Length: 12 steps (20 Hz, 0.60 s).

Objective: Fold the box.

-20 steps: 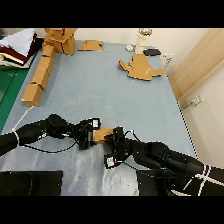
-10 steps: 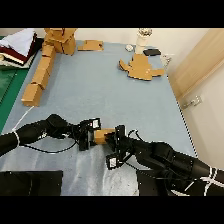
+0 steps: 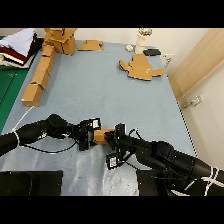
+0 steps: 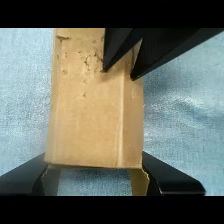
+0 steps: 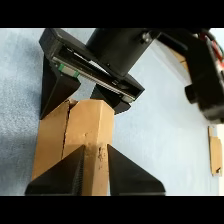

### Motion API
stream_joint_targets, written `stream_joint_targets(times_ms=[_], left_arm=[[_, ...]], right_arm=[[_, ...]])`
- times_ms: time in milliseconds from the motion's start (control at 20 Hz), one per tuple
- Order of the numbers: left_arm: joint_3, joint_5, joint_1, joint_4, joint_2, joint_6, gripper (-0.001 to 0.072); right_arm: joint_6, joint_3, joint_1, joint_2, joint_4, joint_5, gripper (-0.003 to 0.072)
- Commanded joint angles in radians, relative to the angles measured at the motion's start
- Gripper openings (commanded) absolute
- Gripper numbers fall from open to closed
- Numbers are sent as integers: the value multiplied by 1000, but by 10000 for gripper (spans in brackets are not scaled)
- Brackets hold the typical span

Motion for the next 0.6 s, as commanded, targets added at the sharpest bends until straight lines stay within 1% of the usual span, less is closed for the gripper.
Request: stream_joint_targets(times_ms=[0,200,350,550], left_arm=[[0,0,0,0,0,0,459],[0,0,0,0,0,0,459],[0,0,0,0,0,0,459],[0,0,0,0,0,0,459]], right_arm=[[0,2,0,1,0,4,211],[0,2,-17,-4,-1,5,210],[0,2,-41,-9,-8,4,160],[0,0,-40,-10,-7,-10,160]])
